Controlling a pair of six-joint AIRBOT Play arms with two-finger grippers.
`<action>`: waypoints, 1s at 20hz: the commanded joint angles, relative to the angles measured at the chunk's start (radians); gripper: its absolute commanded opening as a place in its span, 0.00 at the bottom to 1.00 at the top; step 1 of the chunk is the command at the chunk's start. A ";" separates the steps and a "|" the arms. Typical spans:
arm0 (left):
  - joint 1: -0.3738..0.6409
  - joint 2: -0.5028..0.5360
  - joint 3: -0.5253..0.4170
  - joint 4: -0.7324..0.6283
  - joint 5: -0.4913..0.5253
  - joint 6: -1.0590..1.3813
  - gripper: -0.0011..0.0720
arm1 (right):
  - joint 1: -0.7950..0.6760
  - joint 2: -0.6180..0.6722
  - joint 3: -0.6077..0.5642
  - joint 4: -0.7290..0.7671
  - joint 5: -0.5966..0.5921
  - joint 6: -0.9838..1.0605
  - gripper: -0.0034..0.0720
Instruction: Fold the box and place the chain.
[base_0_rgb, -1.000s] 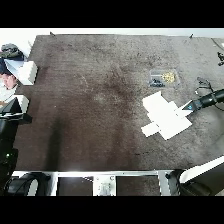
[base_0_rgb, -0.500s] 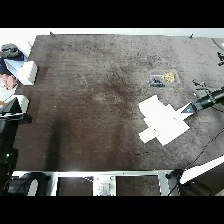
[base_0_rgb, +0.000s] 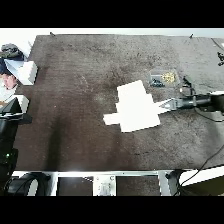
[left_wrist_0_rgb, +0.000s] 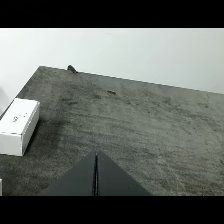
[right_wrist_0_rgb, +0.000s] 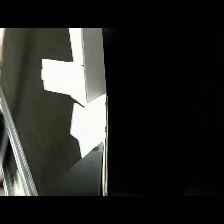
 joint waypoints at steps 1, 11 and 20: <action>0.000 0.000 0.001 0.000 0.000 0.000 0.03 | 0.163 0.116 -0.201 0.254 -0.318 0.003 0.06; 0.000 0.000 0.005 0.000 -0.053 0.001 0.03 | 0.531 0.122 -0.196 0.417 -0.801 -0.073 0.06; 0.000 -0.120 0.016 0.004 -0.405 0.098 0.92 | 0.546 0.087 -0.164 0.454 -0.817 -0.201 0.06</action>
